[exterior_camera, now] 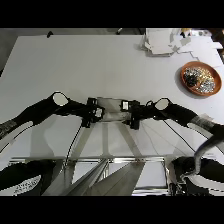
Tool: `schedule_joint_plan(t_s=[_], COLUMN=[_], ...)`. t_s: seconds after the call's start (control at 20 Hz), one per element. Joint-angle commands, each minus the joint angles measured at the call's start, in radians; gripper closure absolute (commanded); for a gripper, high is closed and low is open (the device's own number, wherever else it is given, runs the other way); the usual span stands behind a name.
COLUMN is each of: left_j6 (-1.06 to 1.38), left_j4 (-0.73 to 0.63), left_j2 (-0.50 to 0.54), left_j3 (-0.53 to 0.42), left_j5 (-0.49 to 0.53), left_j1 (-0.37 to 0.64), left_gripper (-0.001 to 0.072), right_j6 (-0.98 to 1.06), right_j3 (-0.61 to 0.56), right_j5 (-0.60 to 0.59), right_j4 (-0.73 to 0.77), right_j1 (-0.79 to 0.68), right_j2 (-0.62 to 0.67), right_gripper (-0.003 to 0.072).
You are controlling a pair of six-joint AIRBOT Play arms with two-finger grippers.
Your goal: Fold the box and place the chain.
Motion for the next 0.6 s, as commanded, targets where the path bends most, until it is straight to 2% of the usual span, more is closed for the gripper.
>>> schedule_joint_plan(t_s=[0.0,0.15,0.3,0.4,0.55], left_j6=[-0.138,-0.427,-0.838,-1.124,-1.453], left_j4=[0.076,0.242,0.412,0.468,0.484], left_j2=[0.037,0.140,0.254,0.323,0.376], left_j3=[0.001,0.001,0.001,0.001,0.001], left_j5=[-0.005,-0.018,-0.025,-0.023,-0.085], left_j1=[0.010,0.057,0.131,0.199,0.294], left_gripper=[0.0707,0.0704,0.0703,0.0702,0.0704], right_j6=[0.001,0.001,0.001,0.001,0.001], right_j3=[0.000,0.000,0.000,0.000,0.000], right_j5=[0.000,0.000,0.000,0.000,0.000], right_j4=[0.001,0.001,0.001,0.001,0.001], right_j1=[0.000,0.000,0.000,0.000,0.000], right_j2=[0.001,0.001,0.001,0.001,0.001], right_gripper=[0.0305,0.0305,0.0305,0.0305,0.0305])
